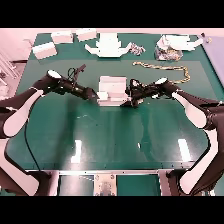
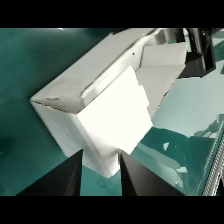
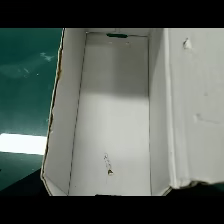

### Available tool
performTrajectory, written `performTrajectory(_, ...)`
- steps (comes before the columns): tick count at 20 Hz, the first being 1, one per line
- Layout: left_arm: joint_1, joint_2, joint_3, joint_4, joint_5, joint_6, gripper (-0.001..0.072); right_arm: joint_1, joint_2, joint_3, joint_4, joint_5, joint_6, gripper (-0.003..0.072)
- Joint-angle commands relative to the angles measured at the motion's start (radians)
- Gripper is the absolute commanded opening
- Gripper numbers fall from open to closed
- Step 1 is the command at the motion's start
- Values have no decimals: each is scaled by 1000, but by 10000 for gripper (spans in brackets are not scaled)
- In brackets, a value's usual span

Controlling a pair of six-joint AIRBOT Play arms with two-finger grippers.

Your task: Fold the box and place the chain.

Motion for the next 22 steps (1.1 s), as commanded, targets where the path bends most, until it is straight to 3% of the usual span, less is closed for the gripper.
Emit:
performTrajectory(1,-31,-2,0,-14,23,26,279,0,0,0,0,0,0,554)
performTrajectory(12,-31,-1,8,-9,40,-54,279,0,0,0,0,0,0,553)
performTrajectory(16,-31,3,70,70,42,-103,279,0,0,0,0,0,0,553)
performTrajectory(22,-31,10,76,117,48,-164,279,0,0,0,0,0,0,554)
